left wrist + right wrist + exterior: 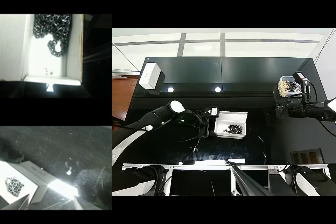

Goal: Fold the box and place the chain.

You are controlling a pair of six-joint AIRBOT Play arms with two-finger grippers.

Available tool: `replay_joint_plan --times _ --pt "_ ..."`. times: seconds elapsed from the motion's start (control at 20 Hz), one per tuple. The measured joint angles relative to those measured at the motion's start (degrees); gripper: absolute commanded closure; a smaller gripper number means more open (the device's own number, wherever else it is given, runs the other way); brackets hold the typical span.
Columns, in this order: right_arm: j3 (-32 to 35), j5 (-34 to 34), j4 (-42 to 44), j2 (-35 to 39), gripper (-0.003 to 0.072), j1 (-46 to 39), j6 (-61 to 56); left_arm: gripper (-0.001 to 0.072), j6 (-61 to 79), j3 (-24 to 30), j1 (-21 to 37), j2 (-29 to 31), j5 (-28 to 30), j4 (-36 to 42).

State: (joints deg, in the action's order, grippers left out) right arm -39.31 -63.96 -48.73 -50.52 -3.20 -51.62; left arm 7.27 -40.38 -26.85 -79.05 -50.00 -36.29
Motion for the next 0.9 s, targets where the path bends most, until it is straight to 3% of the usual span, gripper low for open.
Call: replay_joint_plan --times 0.75,0.85,0.9 --pt "0.0 0.4 0.0 0.0 0.0067 0.0 0.0 0.0011 1.4 0.0 0.0 0.0 0.0 -1.0" --pt "0.0 0.6 0.0 0.0 0.0067 0.0 0.0 0.0046 1.6 0.0 0.0 0.0 0.0 -1.0" --pt "0.0 0.8 0.0 0.0 0.0067 0.0 0.0 0.0138 1.6 0.0 0.0 0.0 0.0 -1.0"
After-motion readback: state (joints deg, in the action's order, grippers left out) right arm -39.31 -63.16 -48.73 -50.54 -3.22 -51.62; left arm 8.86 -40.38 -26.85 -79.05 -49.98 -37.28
